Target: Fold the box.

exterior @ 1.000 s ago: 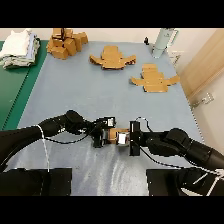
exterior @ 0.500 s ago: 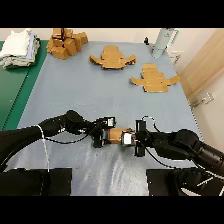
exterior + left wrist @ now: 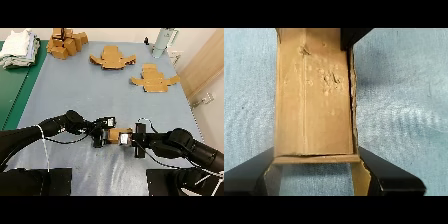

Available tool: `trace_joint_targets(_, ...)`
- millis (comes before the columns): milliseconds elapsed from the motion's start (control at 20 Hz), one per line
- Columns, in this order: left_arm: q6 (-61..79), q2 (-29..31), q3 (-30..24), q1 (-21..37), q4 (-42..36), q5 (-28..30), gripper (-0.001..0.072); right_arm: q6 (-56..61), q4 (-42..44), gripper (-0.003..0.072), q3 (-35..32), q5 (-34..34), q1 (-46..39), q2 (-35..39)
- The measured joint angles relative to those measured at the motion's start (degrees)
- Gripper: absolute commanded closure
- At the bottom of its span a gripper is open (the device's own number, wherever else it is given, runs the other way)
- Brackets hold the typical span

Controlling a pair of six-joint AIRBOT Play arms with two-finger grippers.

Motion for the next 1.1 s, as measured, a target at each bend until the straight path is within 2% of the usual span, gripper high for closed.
trace_joint_targets(250, 0.0, 0.0, 0.0, 0.0, 0.0, 0.0, 0.0206, 0.6, -0.4, 0.0682, 0.5, -0.2, 0.0, 2.8)
trace_joint_targets(350, 0.0, 0.0, 0.0, 0.0, 0.0, 0.0, 0.0206, 4.4, -2.3, 0.0682, 1.5, -0.5, 0.0, 5.2)
trace_joint_targets(550, 0.0, 0.0, 0.0, 0.0, 0.0, 0.0, 0.0206, 27.0, -13.8, 0.0682, 2.9, -1.8, -1.3, 8.2)
trace_joint_targets(700, 0.0, 0.0, 0.0, 0.0, 0.0, 0.0, 0.0206, 46.4, -19.8, 0.0682, 3.2, -5.1, -5.5, 6.1)
trace_joint_targets(950, -0.5, 0.0, 0.2, 0.0, 0.0, 0.0, 0.0207, 68.1, -18.4, 0.0682, 3.4, -10.4, -13.4, -1.9)
trace_joint_targets(1100, -7.6, 0.9, 1.5, 1.2, 0.2, 2.0, 0.0206, 77.1, -17.2, 0.0683, 3.4, -11.3, -15.0, -4.9)
